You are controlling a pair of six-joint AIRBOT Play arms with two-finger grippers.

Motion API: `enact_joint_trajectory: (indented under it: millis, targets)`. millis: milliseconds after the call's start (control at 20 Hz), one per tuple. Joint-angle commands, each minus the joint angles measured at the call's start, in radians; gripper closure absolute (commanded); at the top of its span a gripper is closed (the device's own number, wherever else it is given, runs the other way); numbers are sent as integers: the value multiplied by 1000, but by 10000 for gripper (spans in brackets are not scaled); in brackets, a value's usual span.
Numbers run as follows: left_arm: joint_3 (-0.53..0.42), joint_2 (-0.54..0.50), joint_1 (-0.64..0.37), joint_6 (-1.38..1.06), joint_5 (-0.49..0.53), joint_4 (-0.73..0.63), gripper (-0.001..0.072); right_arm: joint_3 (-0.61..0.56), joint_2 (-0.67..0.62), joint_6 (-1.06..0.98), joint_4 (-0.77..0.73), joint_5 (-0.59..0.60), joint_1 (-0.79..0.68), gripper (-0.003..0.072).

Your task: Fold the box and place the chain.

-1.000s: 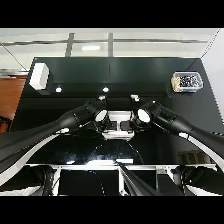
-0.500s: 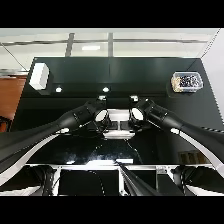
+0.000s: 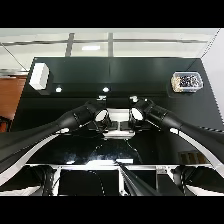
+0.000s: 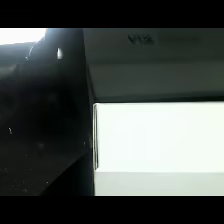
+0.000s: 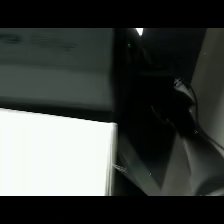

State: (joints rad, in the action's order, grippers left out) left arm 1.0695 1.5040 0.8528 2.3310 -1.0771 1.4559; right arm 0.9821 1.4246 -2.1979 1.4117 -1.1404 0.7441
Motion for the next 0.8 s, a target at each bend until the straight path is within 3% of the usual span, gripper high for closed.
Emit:
enact_joint_trajectory:
  millis: [0, 100, 150, 200, 250, 550, 750]
  targets:
    - [0, 0, -1, -4, 2, 2, 683, 0, 0, 6, -4, 3, 0, 673]
    - [0, 0, 0, -4, 2, 2, 683, 0, -1, 6, -4, 2, 0, 670]
    - [0, 0, -1, -4, 2, 2, 683, 0, -6, 7, -4, -2, 0, 557]
    - [0, 0, -1, -4, 2, 2, 683, 0, -15, 14, -3, -11, 0, 387]
    - [0, 0, -1, -4, 0, 2, 683, 0, -28, 38, -2, -19, 0, 360]
    - [0, 0, -1, -4, -2, 2, 683, 0, -246, 169, 69, -72, -6, 360]
    - [0, 0, -1, -4, -2, 2, 683, 0, -461, 208, 285, -116, -84, 361]
